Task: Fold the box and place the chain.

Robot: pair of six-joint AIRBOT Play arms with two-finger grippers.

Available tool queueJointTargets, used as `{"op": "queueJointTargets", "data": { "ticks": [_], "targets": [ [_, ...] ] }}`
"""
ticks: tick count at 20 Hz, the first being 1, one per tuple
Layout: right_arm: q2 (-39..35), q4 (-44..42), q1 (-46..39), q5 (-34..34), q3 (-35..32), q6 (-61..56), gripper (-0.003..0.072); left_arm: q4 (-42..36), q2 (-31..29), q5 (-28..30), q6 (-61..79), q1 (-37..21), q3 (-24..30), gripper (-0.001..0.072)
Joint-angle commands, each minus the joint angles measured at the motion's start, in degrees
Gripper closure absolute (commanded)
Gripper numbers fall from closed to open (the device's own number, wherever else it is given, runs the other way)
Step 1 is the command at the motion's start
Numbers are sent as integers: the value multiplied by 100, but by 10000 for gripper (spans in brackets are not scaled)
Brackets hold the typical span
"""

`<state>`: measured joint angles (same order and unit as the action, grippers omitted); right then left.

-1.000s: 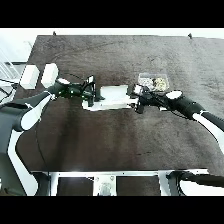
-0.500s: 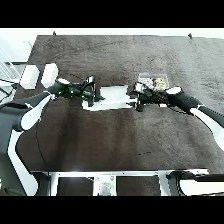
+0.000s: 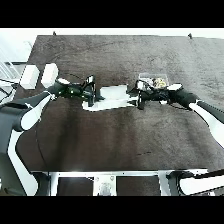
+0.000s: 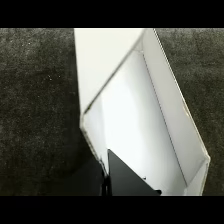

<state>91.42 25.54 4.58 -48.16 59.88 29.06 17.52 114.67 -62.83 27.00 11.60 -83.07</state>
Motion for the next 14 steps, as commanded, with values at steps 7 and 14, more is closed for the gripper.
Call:
{"op": "queueJointTargets", "data": {
  "ticks": [7, 14],
  "targets": [
    [487, 0, -85, -809, 575, 0, 127, 4, 2, -7, 2, 2, -7, 689],
    [605, 7, -85, -960, 581, -11, 127, 4, 2, -17, 2, 2, -7, 689]
  ]
}}
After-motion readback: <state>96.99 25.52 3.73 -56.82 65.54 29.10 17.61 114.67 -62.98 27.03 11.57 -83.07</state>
